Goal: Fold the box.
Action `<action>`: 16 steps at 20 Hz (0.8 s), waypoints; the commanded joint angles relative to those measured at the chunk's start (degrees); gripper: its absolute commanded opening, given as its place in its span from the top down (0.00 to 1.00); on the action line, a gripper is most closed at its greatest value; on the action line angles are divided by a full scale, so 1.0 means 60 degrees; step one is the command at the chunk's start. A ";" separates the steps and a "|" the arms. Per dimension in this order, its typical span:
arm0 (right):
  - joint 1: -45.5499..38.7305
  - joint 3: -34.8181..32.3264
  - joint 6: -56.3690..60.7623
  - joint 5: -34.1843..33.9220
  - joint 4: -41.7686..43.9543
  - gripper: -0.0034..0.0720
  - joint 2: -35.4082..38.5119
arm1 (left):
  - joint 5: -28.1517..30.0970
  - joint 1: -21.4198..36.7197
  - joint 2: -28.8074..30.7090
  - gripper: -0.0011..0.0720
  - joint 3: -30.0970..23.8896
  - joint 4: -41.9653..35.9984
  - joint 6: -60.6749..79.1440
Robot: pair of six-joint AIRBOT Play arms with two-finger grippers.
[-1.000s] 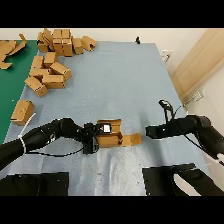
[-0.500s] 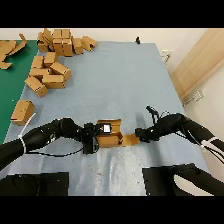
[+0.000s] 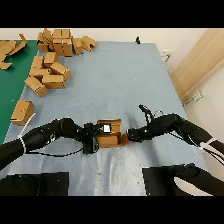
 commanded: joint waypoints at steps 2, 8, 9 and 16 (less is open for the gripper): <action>0.0193 0.0175 0.0026 -0.0076 0.0168 0.87 0.0801 | 0.0004 -0.0004 0.0004 0.41 -0.0004 0.0004 0.0004; 0.0197 0.0171 0.0171 -0.0197 0.0259 0.73 0.0911 | 0.0004 -0.0004 0.0004 0.41 -0.0004 0.0004 0.0004; 0.0197 0.0171 0.0171 -0.0233 0.0306 0.69 0.0911 | 0.0004 -0.0004 0.0004 0.41 -0.0004 0.0004 0.0004; 0.1031 0.0175 0.0459 0.0306 0.0117 0.47 0.0546 | 0.0004 -0.0004 0.0004 0.41 -0.0004 0.0004 0.0004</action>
